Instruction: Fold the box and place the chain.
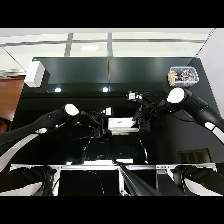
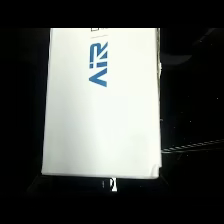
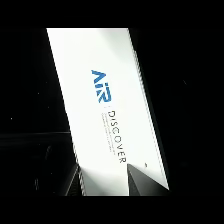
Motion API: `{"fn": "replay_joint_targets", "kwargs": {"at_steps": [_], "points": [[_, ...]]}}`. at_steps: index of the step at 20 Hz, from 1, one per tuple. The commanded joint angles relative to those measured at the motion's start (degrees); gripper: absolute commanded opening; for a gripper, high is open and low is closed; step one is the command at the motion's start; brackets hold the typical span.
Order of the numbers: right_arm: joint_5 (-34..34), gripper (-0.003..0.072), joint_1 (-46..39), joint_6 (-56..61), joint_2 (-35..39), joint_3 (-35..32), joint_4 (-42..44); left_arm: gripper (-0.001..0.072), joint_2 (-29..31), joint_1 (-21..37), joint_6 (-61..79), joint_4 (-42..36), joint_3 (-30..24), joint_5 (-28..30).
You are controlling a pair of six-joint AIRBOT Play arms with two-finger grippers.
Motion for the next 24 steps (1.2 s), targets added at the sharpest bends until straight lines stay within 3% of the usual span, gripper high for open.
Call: {"fn": "replay_joint_targets", "kwargs": {"at_steps": [1, 10, 14, 15, 16, 17, 19, 22, 24], "points": [[-0.2, 0.0353, 0.0, 1.6, 0.0, 0.0, -1.5, 0.0401, 0.0, 0.0, 0.0, 0.0, 0.0, 0.0], [-1.5, 0.0352, 0.0, 4.5, 0.5, -1.0, -1.3, 0.0401, 0.0, 0.0, 0.0, 0.0, 0.0, 0.0], [1.6, 0.0351, -4.0, 18.1, 4.7, 2.3, -1.3, 0.0401, 0.0, 0.0, 0.0, 0.0, 0.0, 0.0], [5.1, 0.0246, -6.8, 23.7, 5.5, 2.3, -1.2, 0.0401, 0.0, 0.0, 0.0, 0.0, 0.0, 0.0], [10.8, 0.0062, -9.8, 28.8, 5.5, 2.3, -1.2, 0.0401, 0.0, 0.0, 0.0, 0.0, 0.0, 0.0], [15.6, 0.0001, -12.0, 31.6, 5.5, 1.3, -0.2, 0.0401, 0.0, 0.0, -0.1, 0.0, 0.0, -0.1], [20.7, 0.0001, -15.3, 31.6, 5.5, -2.8, 7.9, 0.0401, 0.0, 0.0, -0.1, -0.1, 0.0, -0.1], [11.1, 0.0003, -14.5, 31.2, 5.3, -9.8, 23.6, 0.0401, 0.0, 0.0, -0.1, 0.0, 0.0, 0.0], [2.7, 0.0004, -11.4, 32.1, 4.0, -11.5, 27.6, 0.0401, 0.0, 0.0, -0.1, 0.0, 0.0, 0.0]]}}
